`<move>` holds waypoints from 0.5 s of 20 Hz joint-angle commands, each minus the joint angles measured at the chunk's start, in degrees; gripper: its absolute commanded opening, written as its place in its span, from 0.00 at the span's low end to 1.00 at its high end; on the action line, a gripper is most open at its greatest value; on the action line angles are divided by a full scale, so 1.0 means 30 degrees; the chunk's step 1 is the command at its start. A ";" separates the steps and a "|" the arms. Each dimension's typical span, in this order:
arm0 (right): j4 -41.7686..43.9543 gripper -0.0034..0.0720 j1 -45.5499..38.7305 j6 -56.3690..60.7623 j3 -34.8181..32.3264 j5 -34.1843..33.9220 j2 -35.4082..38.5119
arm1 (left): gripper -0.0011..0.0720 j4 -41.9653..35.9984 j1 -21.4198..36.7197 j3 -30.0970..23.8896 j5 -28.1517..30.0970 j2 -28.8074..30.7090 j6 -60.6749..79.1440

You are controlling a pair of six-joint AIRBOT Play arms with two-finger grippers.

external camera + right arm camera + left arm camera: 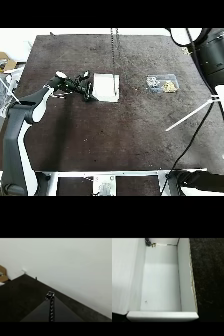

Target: Fold the box and place the chain.

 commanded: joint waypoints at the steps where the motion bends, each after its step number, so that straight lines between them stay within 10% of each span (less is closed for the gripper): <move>1: 0.0357 0.05 0.0015 0.0007 -0.0051 0.2543 -0.0576 | 0.50 0.0007 0.0015 0.0015 0.0000 -0.0007 0.0007; 6: 0.1290 0.05 0.0015 0.0379 -0.3912 0.2688 -0.0597 | 0.50 0.0007 0.0015 0.0015 0.0000 -0.0007 0.0007; 10: 0.1894 0.05 -0.0044 0.0882 -1.0149 -0.1734 -0.0597 | 0.50 0.0007 0.0015 0.0015 0.0000 -0.0007 0.0007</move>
